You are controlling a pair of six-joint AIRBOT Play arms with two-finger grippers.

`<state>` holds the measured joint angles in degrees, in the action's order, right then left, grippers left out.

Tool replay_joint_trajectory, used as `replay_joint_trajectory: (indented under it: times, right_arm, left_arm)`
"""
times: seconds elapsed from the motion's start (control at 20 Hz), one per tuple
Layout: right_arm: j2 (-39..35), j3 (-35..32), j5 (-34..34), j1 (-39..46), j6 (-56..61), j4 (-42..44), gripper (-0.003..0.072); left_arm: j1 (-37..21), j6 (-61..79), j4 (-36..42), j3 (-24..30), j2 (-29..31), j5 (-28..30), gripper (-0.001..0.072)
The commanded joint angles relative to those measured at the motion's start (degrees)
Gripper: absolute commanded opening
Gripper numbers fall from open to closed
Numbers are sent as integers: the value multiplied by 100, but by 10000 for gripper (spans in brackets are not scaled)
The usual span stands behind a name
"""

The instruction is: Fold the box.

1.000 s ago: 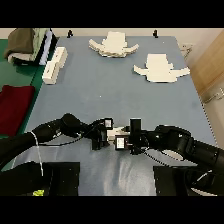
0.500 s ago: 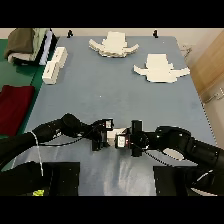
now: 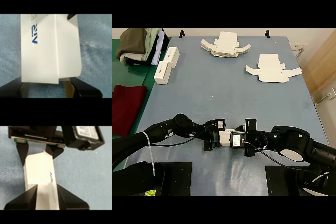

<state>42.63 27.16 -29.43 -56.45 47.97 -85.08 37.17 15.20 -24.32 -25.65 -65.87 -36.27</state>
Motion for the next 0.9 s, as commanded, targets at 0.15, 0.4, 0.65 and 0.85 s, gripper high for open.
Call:
replay_joint_trajectory:
  times: [0.15,0.4,0.65,0.85]
  right_arm:
    - [26,0,42,57,9,-103,385]
    - [236,2,129,57,219,-435,312]
    - [387,2,142,55,216,-402,267]
    - [387,-2,42,52,214,-136,267]
  left_arm:
    - [0,-7,7,0,-2,15,528]
    - [0,-7,7,0,-2,15,528]
    - [0,-7,7,0,-2,15,528]
    - [0,-7,7,0,-2,15,528]
